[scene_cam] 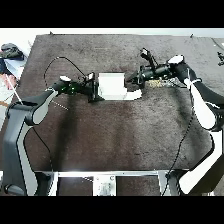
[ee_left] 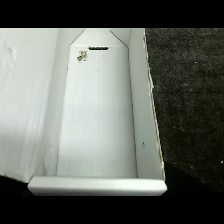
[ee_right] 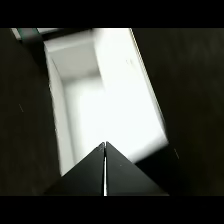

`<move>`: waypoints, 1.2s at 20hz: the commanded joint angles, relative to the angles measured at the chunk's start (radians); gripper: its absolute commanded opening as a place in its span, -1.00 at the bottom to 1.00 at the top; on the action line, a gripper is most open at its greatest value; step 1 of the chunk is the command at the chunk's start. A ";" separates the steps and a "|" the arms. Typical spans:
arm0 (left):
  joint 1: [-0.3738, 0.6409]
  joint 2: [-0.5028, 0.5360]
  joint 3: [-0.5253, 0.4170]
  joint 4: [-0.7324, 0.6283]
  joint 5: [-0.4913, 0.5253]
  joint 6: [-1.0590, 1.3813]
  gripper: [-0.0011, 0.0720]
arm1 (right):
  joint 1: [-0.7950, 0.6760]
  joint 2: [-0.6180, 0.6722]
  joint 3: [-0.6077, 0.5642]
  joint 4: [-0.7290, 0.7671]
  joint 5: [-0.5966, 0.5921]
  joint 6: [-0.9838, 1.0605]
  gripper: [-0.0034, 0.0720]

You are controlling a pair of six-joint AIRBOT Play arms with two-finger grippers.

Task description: Fold the box and place the chain.

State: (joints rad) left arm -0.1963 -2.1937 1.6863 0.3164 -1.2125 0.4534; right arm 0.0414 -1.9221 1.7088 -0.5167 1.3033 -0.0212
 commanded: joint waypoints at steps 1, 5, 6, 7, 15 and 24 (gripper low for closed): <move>0.000 0.000 0.000 -0.002 0.000 0.000 0.47 | 0.058 0.000 -0.001 0.053 -0.116 0.018 -0.86; 0.000 0.000 0.000 -0.003 0.000 0.000 0.47 | 0.110 -0.024 -0.002 -0.087 -0.323 0.018 -0.86; 0.000 0.000 0.000 -0.003 0.000 0.000 0.47 | 0.114 -0.035 -0.002 -0.110 -0.347 0.018 -0.86; 0.000 0.000 0.000 -0.003 0.000 0.000 0.47 | 0.114 -0.047 -0.002 -0.116 -0.361 0.018 -0.86; 0.000 0.000 0.000 -0.003 0.000 0.000 0.48 | 0.114 -0.085 -0.002 -0.116 -0.420 0.018 -0.86; 0.000 0.000 0.000 -0.003 0.000 0.000 0.47 | 0.113 -0.085 -0.003 -0.202 -0.392 0.017 -0.86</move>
State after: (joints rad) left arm -0.1963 -2.1941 1.6863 0.3138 -1.2121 0.4530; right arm 0.1543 -2.0068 1.7069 -0.6567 0.9005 -0.0036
